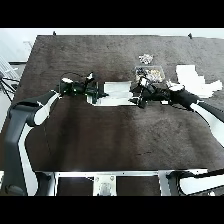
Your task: Fold the box and place the chain.
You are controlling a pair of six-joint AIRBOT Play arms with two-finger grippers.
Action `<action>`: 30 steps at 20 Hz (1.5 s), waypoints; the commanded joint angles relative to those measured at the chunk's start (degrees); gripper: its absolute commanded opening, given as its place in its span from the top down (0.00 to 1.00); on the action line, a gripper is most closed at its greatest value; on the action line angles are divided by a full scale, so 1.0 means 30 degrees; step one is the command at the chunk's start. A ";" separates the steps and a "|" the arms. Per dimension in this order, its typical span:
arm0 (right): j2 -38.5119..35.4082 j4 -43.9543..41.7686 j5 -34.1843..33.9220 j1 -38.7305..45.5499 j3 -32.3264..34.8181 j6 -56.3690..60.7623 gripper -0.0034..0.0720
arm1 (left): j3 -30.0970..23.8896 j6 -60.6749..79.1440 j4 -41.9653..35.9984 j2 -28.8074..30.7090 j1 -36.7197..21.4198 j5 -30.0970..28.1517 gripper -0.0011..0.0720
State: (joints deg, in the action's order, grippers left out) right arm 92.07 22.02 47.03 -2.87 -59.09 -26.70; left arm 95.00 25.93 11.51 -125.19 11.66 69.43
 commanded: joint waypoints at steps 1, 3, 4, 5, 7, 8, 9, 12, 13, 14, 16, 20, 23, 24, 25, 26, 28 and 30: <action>0.0634 0.0488 0.0962 0.0233 -0.0925 0.0036 0.19 | -0.0007 0.0000 0.0007 -0.0015 -0.0015 0.0007 0.96; 0.1107 0.1107 0.1676 0.0233 -0.1581 0.0386 0.19 | -0.0007 0.0000 0.0007 -0.0015 -0.0022 0.0007 0.96; 0.1333 0.1421 0.1902 0.0233 -0.1821 0.0466 0.19 | -0.0007 0.0000 0.0007 -0.0015 -0.0022 0.0007 0.96; 0.1494 0.1698 0.2033 0.0233 -0.1960 0.0546 0.19 | -0.0007 0.0000 0.0007 -0.0015 -0.0015 0.0007 0.96; 0.1647 0.2055 0.2142 0.0233 -0.2033 0.0539 0.19 | -0.0007 0.0000 0.0007 -0.0015 -0.0022 0.0000 0.96; 0.1749 0.2055 0.2149 0.0277 -0.2084 0.0517 0.19 | -0.0007 0.0000 0.0007 -0.0015 -0.0022 0.0007 0.96; 0.1880 0.2062 0.2178 0.0284 -0.2215 0.0517 0.19 | -0.0007 0.0000 0.0007 -0.0015 -0.0015 0.0000 0.96; 0.2601 0.2047 0.3067 0.0393 -0.3053 0.0386 0.19 | -0.0007 0.0000 0.0007 -0.0015 -0.0015 0.0007 0.96; 0.2878 0.2055 0.3548 0.0393 -0.3410 0.0393 0.19 | -0.0007 0.0000 0.0007 -0.0015 -0.0022 0.0015 0.96; 0.3155 0.2047 0.3949 0.0393 -0.3745 0.0393 0.19 | -0.0007 0.0000 0.0007 -0.0015 -0.0022 0.0007 0.96; 0.3548 0.2055 0.4299 0.0393 -0.4204 0.0364 0.19 | -0.0007 0.0000 0.0007 -0.0015 -0.0015 0.0007 0.96; 0.4277 0.2069 0.5625 0.0525 -0.4932 0.0160 0.19 | -0.0007 0.0000 0.0007 -0.0015 -0.0022 0.0007 0.96; 0.5056 0.2492 0.6521 0.0641 -0.5515 0.0087 0.18 | -0.0007 0.0000 0.0007 -0.0015 -0.0015 0.0007 0.96; 0.5297 0.2579 0.6747 0.0648 -0.5712 0.0066 0.13 | -0.0007 0.0000 0.0007 -0.0015 -0.0015 0.0007 0.96; 0.5464 0.2805 0.6921 0.0648 -0.5923 0.0022 0.13 | -0.0007 0.0000 0.0007 -0.0015 -0.0015 0.0007 0.96; 0.5610 0.2943 0.7016 0.0648 -0.6127 0.0007 0.13 | -0.0007 0.0000 0.0007 -0.0015 -0.0015 0.0007 0.96; 0.5901 0.2987 0.7512 0.0648 -0.6666 -0.0131 0.13 | -0.0007 0.0000 0.0007 -0.0015 -0.0022 0.0000 0.96; 0.6280 0.2973 0.8131 0.0641 -0.7257 -0.0262 0.13 | -0.0007 0.0000 0.0007 -0.0015 -0.0015 0.0007 0.96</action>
State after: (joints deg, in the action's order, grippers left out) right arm 109.47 30.59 68.53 -0.93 -78.72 -27.03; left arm 95.00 25.93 11.51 -125.19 11.66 69.49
